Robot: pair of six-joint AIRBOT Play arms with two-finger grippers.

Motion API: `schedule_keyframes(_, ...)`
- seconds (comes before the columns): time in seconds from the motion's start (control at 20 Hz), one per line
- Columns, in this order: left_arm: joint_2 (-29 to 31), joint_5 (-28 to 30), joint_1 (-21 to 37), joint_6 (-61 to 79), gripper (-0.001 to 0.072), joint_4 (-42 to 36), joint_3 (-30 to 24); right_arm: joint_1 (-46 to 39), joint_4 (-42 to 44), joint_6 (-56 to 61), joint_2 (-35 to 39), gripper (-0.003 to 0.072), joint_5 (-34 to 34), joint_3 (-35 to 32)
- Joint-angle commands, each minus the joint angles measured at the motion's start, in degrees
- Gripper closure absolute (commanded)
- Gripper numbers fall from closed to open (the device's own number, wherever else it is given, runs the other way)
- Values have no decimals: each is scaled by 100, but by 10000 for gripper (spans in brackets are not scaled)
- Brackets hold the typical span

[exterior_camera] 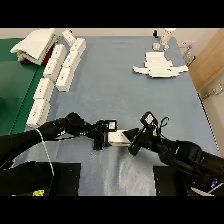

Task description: Fold the box.

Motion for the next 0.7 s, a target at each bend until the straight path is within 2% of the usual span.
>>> schedule_keyframes(0.0, 0, 0, 0, 9, 248, 7, 2, -522, -933, -118, -70, 678, -1853, 892)
schedule_keyframes(0.2, 0, 2, 0, 9, 248, 7, 2, -1569, -1161, 35, -881, 677, -4081, 2406)
schedule_keyframes(0.3, 0, 0, 0, 9, 248, 7, 2, -2100, -1154, 31, -1513, 677, -4905, 3156)
schedule_keyframes(0.5, 0, 2, 0, 9, 248, 7, 2, -2973, -828, 26, -2806, 678, -5987, 4266)
schedule_keyframes(0.65, 0, 2, 0, 9, 248, 7, 2, -3320, -245, -225, -3530, 678, -6271, 4708)
